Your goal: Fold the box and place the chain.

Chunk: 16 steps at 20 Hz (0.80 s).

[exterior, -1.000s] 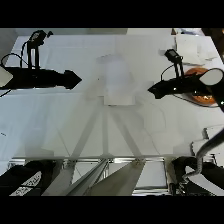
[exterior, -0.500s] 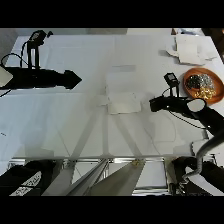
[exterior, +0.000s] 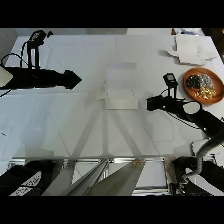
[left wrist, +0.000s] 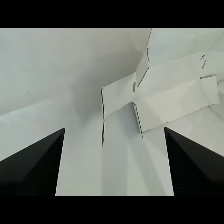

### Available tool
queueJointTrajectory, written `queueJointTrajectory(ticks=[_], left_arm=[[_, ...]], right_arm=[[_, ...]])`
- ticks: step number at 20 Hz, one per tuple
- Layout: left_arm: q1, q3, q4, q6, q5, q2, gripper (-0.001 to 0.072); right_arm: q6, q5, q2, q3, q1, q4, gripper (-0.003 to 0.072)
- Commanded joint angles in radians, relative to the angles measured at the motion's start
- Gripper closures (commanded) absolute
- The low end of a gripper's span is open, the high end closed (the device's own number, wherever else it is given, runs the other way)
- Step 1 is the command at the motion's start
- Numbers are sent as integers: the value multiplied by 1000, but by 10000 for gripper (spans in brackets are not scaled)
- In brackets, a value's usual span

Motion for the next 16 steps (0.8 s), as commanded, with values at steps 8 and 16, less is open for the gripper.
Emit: queueJointTrajectory(ticks=[8, 16], left_arm=[[-1, 0, 0, 0, 0, 1, 13], [1, 0, 47, 116, 0, 2, 13]], right_arm=[[3, -21, -32, -1, 47, 13, 678], [2, -21, -32, -1, 47, 12, 676]])
